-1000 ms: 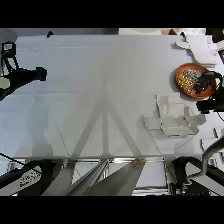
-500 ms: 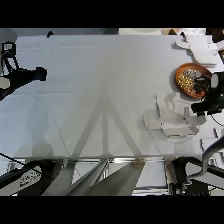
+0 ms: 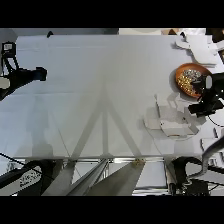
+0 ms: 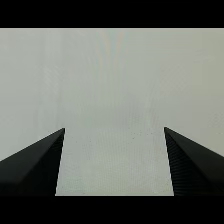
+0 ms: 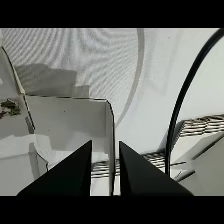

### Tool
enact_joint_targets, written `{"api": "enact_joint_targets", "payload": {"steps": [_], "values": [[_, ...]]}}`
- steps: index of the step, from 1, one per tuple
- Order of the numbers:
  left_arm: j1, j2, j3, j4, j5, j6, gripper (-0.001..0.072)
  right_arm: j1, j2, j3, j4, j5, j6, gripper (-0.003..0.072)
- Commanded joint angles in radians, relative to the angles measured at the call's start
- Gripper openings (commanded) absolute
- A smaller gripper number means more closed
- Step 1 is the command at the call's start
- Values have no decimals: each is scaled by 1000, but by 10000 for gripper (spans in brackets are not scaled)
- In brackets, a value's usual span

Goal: Fold the box and place the chain.

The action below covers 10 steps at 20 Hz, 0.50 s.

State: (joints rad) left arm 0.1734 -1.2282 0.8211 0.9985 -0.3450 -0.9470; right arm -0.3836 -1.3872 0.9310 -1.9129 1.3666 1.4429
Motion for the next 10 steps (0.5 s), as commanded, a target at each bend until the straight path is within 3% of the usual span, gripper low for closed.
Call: {"api": "enact_joint_targets", "payload": {"steps": [1, 4, 6, 10], "values": [[-1, 1, 0, 0, 0, 0, 700, -26, -5, 0, -3, 9, 18, 154], [-1, 1, 0, 0, 0, 0, 700, -79, -5, 1, 25, 28, 52, 145], [-1, 1, 0, 0, 0, 0, 700, -89, -5, 1, 32, 33, 40, 11], [-1, 1, 0, 0, 0, 0, 700, -89, -5, 1, 110, 55, -19, 12]]}}
